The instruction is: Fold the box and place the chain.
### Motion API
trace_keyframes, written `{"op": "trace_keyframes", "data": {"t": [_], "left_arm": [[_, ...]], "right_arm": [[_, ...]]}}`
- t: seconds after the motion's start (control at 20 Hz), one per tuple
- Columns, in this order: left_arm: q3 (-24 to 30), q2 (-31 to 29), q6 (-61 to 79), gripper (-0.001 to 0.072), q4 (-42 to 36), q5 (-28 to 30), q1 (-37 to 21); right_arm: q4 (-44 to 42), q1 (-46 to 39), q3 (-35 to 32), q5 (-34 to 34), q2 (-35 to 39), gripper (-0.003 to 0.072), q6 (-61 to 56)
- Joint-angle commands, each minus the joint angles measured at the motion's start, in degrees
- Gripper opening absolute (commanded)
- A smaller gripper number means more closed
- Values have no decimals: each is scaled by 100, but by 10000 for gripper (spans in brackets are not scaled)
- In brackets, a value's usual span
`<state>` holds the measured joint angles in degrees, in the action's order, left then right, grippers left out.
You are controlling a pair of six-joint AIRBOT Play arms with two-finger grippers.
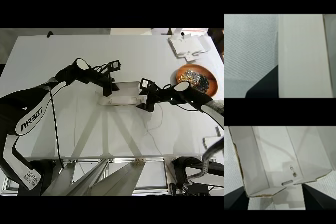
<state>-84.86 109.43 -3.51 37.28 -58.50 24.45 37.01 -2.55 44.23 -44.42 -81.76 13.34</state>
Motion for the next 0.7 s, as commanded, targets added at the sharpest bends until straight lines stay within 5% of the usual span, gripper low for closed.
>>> {"op": "trace_keyframes", "data": {"t": [0.0,0.25,0.65], "left_arm": [[2,2,7,14,0,0,4],[2,2,7,14,0,0,4],[2,2,7,15,0,0,4]], "right_arm": [[-13,-4,0,7,-2,695,0],[627,-4,7,-166,13,695,-1565],[125,-184,378,-184,7,695,-1384]]}}
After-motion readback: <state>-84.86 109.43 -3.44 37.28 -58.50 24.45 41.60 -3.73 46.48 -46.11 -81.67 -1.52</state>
